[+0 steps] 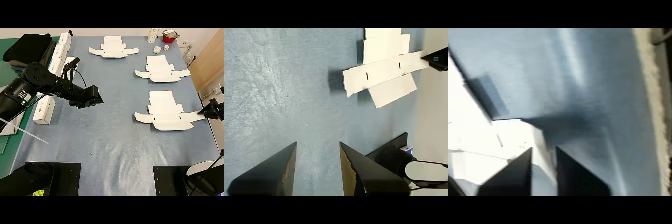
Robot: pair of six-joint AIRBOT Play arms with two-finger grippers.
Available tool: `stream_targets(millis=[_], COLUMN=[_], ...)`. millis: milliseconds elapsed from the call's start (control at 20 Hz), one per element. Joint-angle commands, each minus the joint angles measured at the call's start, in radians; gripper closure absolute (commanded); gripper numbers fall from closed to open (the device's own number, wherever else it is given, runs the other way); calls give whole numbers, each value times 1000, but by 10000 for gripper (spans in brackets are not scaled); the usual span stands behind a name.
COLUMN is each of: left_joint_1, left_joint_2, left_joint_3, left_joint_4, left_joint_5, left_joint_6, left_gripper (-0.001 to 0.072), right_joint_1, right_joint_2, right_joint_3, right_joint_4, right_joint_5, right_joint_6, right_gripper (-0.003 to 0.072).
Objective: Fold the box.
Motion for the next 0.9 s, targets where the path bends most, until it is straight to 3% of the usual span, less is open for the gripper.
stream_targets(millis=[0,50,200,350,500,750,850], left_joint_1=[1,1,1,1,1,1,0], left_joint_2=[0,0,0,-2,-1,1,15], left_joint_3=[1,1,1,1,1,0,-26], left_joint_4=[-3,-2,-3,-3,-2,-2,-8], left_joint_5=[-1,5,49,30,11,-94,-143], left_joint_6=[13,31,30,29,55,174,212], left_gripper=[301,301,302,302,303,303,303], right_joint_1=[16,30,100,206,347,605,666], right_joint_2=[-6,-6,-6,15,89,392,524], right_joint_3=[1,1,1,-11,-79,-413,-555], right_joint_4=[92,98,174,302,318,279,249], right_joint_5=[-26,-26,-19,-21,23,262,298], right_joint_6=[-35,-39,-26,-8,66,158,232], right_gripper=[651,682,684,685,686,686,686])
